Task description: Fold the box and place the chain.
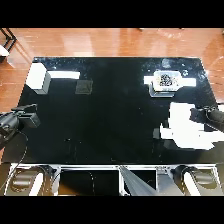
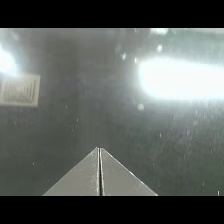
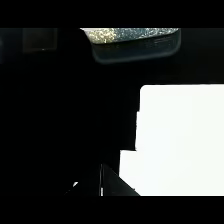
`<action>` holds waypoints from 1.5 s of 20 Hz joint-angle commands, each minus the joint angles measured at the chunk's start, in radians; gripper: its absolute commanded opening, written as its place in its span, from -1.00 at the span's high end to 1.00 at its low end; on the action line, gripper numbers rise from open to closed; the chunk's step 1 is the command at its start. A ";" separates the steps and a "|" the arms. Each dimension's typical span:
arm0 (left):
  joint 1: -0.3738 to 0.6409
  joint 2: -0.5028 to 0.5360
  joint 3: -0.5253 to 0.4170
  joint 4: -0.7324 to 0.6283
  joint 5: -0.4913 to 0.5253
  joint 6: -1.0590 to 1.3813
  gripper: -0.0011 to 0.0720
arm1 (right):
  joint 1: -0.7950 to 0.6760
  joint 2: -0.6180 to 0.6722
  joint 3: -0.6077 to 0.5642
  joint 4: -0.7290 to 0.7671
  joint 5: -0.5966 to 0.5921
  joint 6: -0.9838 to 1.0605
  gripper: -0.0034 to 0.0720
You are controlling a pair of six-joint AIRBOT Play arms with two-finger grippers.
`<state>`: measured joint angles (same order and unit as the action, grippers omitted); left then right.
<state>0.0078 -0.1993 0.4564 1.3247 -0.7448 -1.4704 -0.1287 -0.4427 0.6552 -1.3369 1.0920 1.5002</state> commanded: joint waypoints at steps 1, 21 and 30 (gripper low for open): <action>0.001 0.000 0.000 -0.031 0.098 0.000 0.92 | 0.000 0.001 0.000 0.001 -0.020 0.000 0.86; -0.076 -0.285 0.002 -0.163 0.068 0.008 -0.78 | -0.721 -0.472 0.139 -0.151 -0.048 0.053 -0.94; -0.068 -0.339 0.002 -0.156 0.135 0.007 -0.78 | -1.105 -0.956 0.430 0.063 0.285 -0.381 -0.94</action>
